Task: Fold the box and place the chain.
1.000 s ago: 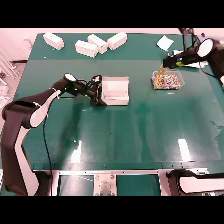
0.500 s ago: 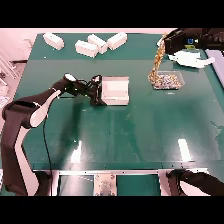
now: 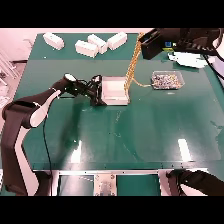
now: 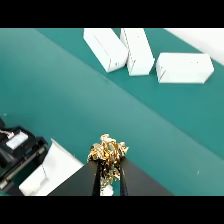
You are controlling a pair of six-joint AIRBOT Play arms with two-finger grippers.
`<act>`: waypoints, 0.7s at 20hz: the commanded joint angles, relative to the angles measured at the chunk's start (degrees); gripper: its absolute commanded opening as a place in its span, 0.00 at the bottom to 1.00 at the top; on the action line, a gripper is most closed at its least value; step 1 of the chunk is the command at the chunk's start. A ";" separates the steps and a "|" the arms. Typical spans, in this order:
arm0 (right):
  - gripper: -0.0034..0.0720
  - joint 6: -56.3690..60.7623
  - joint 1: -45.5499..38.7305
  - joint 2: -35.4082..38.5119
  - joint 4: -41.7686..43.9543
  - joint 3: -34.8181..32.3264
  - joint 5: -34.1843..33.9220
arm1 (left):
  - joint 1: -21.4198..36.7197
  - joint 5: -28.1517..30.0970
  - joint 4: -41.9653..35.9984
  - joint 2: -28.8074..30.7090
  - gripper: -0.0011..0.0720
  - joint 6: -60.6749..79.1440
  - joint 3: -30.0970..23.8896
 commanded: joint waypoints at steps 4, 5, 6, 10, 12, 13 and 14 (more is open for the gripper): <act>0.05 1.16 1.09 -2.34 2.10 -0.57 -3.43 | -0.02 -0.07 0.00 0.04 0.58 0.00 0.02; 0.05 1.11 1.09 -3.28 3.17 -0.98 -3.45 | -0.02 -0.07 0.02 0.04 0.58 0.00 0.02; 0.05 0.98 1.09 -4.42 3.56 -1.20 -3.43 | -0.02 -0.04 0.00 0.04 0.58 0.00 0.02; 0.05 -1.29 1.07 -5.95 2.89 -0.04 -8.07 | -0.02 -0.07 0.02 0.04 0.58 0.00 0.02; 0.05 -1.46 1.07 -5.95 2.86 2.45 -7.67 | -0.02 -0.09 0.00 0.04 0.58 0.00 0.02; 0.05 -1.46 1.09 -5.95 2.86 3.41 -7.61 | -0.02 -0.07 0.00 0.04 0.58 0.00 0.02; 0.05 -1.49 1.09 -5.95 2.86 4.22 -7.41 | -0.02 -0.07 0.02 0.04 0.58 0.00 0.02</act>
